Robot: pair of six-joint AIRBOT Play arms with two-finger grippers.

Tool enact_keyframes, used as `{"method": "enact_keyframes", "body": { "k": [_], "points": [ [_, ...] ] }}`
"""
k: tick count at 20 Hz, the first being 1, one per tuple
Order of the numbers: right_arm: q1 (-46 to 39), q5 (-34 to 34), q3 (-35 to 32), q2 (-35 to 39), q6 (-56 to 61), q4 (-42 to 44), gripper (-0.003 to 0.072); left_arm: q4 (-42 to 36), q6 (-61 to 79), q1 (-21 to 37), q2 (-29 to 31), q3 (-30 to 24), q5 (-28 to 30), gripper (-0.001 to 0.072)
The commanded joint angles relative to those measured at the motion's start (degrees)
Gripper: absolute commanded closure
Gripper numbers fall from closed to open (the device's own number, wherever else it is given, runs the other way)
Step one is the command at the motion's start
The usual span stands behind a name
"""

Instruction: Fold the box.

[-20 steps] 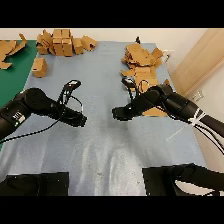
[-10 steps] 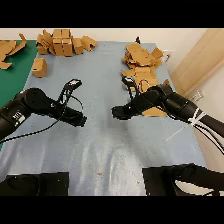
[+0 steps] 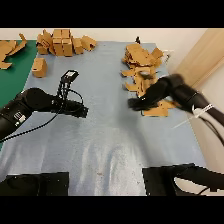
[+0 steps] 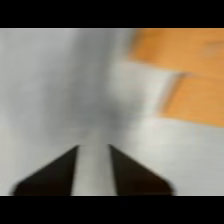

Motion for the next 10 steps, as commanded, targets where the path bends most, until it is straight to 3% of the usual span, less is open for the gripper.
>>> {"method": "enact_keyframes", "body": {
  "k": [1,3,6,10],
  "points": [
    [-18.62,-4.20,3.04,-0.13,-0.85,-14.58,0.0236,-0.57,-3.48,0.02,-1.25,-0.02,2.25,0.0699],
    [-30.53,1.99,3.06,-0.42,-5.99,-12.09,0.0204,-0.74,-5.99,0.00,-2.43,-0.02,2.51,0.0697],
    [-46.01,9.49,3.43,-2.56,-15.52,-1.90,0.0204,-0.79,-7.61,0.00,-3.61,-0.02,4.09,0.0697],
    [-59.76,10.54,5.31,-8.98,-33.77,25.20,0.0204,-0.98,-7.61,0.00,-3.72,-0.02,6.01,0.0697]
  ]
}}
